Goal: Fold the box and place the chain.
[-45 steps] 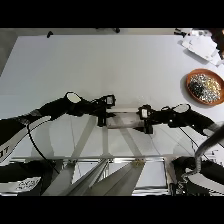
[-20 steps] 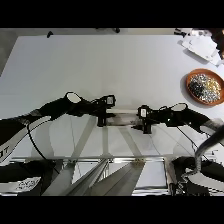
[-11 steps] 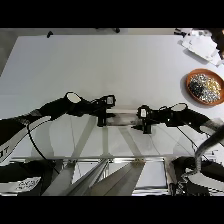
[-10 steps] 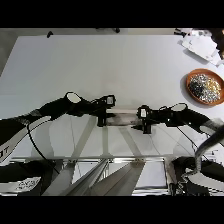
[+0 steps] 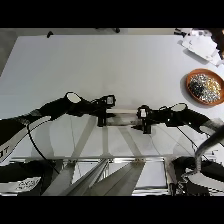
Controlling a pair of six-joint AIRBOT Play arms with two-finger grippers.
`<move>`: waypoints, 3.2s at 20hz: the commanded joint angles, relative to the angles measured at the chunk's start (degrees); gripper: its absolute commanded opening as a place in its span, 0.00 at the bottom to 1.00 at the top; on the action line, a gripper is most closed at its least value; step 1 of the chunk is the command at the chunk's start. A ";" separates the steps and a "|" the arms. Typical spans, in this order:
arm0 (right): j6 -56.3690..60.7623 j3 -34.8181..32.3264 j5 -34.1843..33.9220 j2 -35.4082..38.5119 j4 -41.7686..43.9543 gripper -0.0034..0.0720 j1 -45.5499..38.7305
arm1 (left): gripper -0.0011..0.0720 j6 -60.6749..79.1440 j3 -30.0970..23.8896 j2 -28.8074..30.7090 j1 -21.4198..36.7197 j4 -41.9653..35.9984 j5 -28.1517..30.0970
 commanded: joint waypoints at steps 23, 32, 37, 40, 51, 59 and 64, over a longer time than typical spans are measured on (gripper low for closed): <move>0.15 0.02 -0.04 0.02 0.02 0.63 -0.04 | 0.81 -1.90 -0.02 6.49 0.90 3.08 -0.83; 0.15 0.02 -0.04 0.02 0.02 0.63 -0.04 | 0.63 -35.19 -0.02 20.48 9.81 26.27 -9.42; 0.15 0.02 -0.04 0.02 0.02 0.63 -0.04 | 0.02 -39.60 -0.02 27.23 8.02 23.52 -22.62; 0.15 0.02 -0.07 0.02 0.00 0.63 -0.04 | 0.03 -39.63 -0.02 25.97 0.42 20.02 -23.06; 0.15 0.02 -0.04 0.02 0.02 0.63 -0.04 | 0.02 -35.63 0.00 13.70 -12.22 2.56 19.26; 0.15 0.00 -0.07 0.02 0.00 0.63 -0.04 | 0.02 -39.52 0.00 7.72 -11.98 -1.99 26.60; 0.13 0.02 -0.07 0.00 0.02 0.63 -0.04 | 0.02 -44.13 0.00 3.23 -11.98 -1.62 19.10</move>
